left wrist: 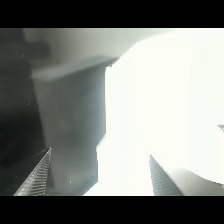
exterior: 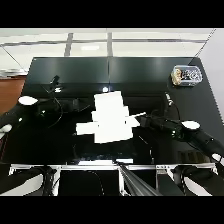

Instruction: Fold the box and place the chain.

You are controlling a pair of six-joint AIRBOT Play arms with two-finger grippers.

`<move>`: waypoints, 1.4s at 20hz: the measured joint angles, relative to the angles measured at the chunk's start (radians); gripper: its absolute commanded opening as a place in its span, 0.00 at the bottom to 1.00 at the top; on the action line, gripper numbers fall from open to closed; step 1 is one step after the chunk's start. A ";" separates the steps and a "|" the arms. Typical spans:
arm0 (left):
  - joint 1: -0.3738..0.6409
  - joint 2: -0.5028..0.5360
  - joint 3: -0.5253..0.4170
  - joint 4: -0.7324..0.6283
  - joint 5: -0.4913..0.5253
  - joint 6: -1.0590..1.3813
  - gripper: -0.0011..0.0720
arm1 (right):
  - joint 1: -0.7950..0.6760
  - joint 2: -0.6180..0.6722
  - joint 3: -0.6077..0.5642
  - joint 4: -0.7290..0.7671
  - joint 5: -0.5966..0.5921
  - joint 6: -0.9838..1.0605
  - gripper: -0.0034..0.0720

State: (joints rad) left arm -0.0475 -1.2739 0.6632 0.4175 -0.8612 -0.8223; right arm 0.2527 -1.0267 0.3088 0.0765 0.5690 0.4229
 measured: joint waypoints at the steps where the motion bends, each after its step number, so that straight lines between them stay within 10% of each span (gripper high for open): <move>1: -0.003 -0.049 0.031 -0.002 -0.019 -0.004 0.96 | 0.022 0.001 -0.002 0.005 -0.012 -0.001 0.08; 7: -0.066 -0.322 0.237 -0.004 -0.331 -0.007 0.95 | 0.071 0.003 -0.005 0.014 -0.051 -0.004 0.08; 11: -0.132 -0.440 0.378 0.094 -0.505 0.005 0.36 | 0.077 0.003 -0.005 0.015 -0.058 -0.004 0.08; 22: -0.177 -0.493 0.513 0.267 -0.662 0.072 0.06 | 0.079 0.003 -0.005 0.016 -0.061 -0.005 0.08; 24: -0.178 -0.493 0.515 0.268 -0.667 0.080 0.05 | 0.079 0.003 -0.005 0.016 -0.063 -0.005 0.83; 28: -0.178 -0.471 0.515 0.290 -0.666 0.083 0.05 | 0.045 0.009 0.017 -0.070 -0.050 -0.006 0.91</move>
State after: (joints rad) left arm -0.2253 -1.7447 1.1778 0.7074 -1.5269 -0.7391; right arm 0.2974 -1.0176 0.3256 0.0063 0.5186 0.4171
